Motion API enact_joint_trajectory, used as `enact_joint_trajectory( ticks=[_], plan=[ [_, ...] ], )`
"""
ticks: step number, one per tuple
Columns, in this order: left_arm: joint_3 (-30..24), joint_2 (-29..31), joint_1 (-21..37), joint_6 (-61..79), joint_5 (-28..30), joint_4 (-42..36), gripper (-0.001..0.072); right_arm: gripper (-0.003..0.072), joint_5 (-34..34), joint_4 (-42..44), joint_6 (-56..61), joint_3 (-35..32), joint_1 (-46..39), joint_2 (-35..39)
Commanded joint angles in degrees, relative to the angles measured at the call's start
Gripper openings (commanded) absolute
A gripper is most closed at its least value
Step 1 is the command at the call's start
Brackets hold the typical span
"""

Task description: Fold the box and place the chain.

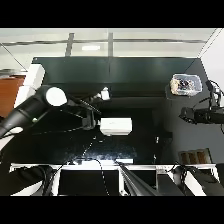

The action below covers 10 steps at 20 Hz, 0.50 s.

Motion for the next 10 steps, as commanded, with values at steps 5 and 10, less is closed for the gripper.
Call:
enact_joint_trajectory(
  ticks=[5,10],
  plan=[
    [0.7,-7.4,-5.5,0.8,6.2,-1.2,0.0715,0.003,0.2,-0.9,0.2,-1.6,-0.3,0.1],
    [0.7,-7.4,-5.4,3.3,6.0,-6.2,0.0715,0.003,-1.2,-0.6,0.1,-3.5,-0.3,0.1]
  ],
)
